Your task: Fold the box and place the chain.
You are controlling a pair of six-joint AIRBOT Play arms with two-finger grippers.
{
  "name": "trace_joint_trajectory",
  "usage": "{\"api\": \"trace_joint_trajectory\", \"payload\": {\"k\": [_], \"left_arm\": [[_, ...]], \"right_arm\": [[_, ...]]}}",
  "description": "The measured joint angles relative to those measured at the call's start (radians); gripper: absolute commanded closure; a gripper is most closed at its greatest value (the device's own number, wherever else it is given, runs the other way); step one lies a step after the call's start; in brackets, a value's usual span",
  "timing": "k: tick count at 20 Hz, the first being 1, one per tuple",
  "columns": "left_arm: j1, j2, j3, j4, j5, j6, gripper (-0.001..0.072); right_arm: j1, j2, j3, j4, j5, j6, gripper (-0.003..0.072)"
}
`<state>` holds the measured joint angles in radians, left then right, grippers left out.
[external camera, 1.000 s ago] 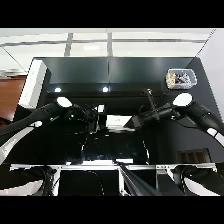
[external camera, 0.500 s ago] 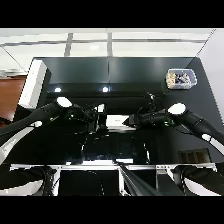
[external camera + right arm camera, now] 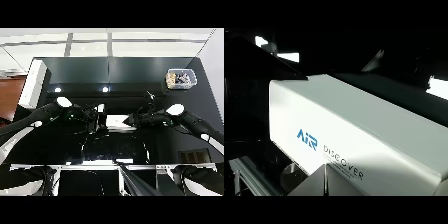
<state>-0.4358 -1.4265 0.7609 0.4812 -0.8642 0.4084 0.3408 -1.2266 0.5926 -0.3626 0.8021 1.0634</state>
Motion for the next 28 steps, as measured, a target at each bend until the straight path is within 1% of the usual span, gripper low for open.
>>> {"api": "trace_joint_trajectory", "payload": {"k": [2,5,6,8,9,10,11,13,16,18,20,23,28], "left_arm": [[0.000,0.000,0.000,0.000,0.000,0.000,0.0247],[0.000,0.000,0.000,-0.002,-0.003,0.003,0.0247],[0.000,0.000,0.000,-0.001,-0.007,0.004,0.0247],[0.001,0.000,0.000,0.001,-0.010,0.004,0.0240],[0.004,0.002,0.001,0.002,-0.011,-0.002,0.0135],[0.010,0.007,0.003,0.004,-0.009,-0.024,-0.0008],[0.018,0.018,0.006,0.004,-0.006,-0.055,-0.0007],[0.042,0.051,0.010,0.036,-0.010,-0.119,-0.0007],[0.090,0.123,0.012,0.085,-0.019,-0.201,-0.0007],[0.102,0.157,0.014,0.061,-0.038,-0.230,-0.0004],[0.076,0.169,0.030,0.011,-0.044,-0.243,-0.0002],[-0.010,0.139,0.086,-0.019,-0.055,-0.252,-0.0001],[-0.128,-0.009,0.222,-0.043,-0.055,-0.260,-0.0001]], "right_arm": [[-0.005,-0.002,0.002,-0.003,0.001,0.000,0.0668],[-0.042,0.006,0.026,-0.027,0.035,-0.012,0.0668],[-0.064,0.018,0.040,-0.041,0.071,-0.025,0.0668],[-0.119,0.065,0.076,-0.024,0.166,-0.051,0.0668],[-0.151,0.097,0.089,-0.027,0.206,-0.061,0.0668],[-0.192,0.141,0.101,-0.029,0.233,-0.067,0.0668],[-0.231,0.183,0.108,-0.042,0.248,-0.068,0.0668],[-0.317,0.275,0.117,-0.111,0.296,-0.050,0.0668],[-0.431,0.383,0.124,-0.244,0.370,0.029,0.0668],[-0.478,0.421,0.125,-0.299,0.400,0.066,0.0668],[-0.503,0.441,0.126,-0.326,0.401,0.087,0.0668],[-0.520,0.455,0.126,-0.341,0.383,0.101,0.0668],[-0.529,0.462,0.126,-0.350,0.369,0.109,0.0668]]}}
